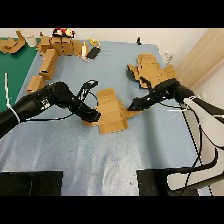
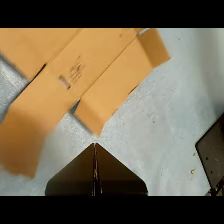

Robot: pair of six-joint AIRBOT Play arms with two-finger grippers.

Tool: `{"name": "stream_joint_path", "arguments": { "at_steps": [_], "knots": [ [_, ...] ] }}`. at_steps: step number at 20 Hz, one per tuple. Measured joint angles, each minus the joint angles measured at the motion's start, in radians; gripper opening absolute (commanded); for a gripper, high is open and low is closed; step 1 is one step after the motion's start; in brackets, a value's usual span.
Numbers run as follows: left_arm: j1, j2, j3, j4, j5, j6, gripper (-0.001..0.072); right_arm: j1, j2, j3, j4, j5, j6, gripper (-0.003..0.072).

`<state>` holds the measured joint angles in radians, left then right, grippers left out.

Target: Fold the box.

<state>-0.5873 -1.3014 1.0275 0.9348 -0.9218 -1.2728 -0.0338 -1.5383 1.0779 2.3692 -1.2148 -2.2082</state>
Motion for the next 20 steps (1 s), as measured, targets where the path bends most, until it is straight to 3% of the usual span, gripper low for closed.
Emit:
{"name": "stream_joint_path", "arguments": {
  "at_steps": [10, 14, 16, 17, 20],
  "knots": [
    [0.0, 0.0, 0.0, -0.001, 0.07, 0.0, 0.0012, 0.153, 0.27, -0.35, 0.032, 0.264, 0.039, 0.0002],
    [0.0, 0.0, 0.0, -0.001, 0.087, 0.0, 0.0026, 0.163, 0.35, -0.431, 0.028, 0.303, 0.043, 0.0002],
    [0.002, 0.0, 0.0, 0.0, 0.095, 0.0, 0.0556, 0.165, 0.377, -0.455, 0.027, 0.314, 0.045, 0.0002],
    [0.009, 0.0, 0.0, 0.0, 0.096, 0.0, 0.0518, 0.165, 0.389, -0.465, 0.026, 0.316, 0.044, 0.0002],
    [0.057, -0.002, 0.0, 0.002, 0.103, -0.006, 0.0517, 0.169, 0.428, -0.494, 0.025, 0.318, 0.026, 0.0002]
  ]
}}
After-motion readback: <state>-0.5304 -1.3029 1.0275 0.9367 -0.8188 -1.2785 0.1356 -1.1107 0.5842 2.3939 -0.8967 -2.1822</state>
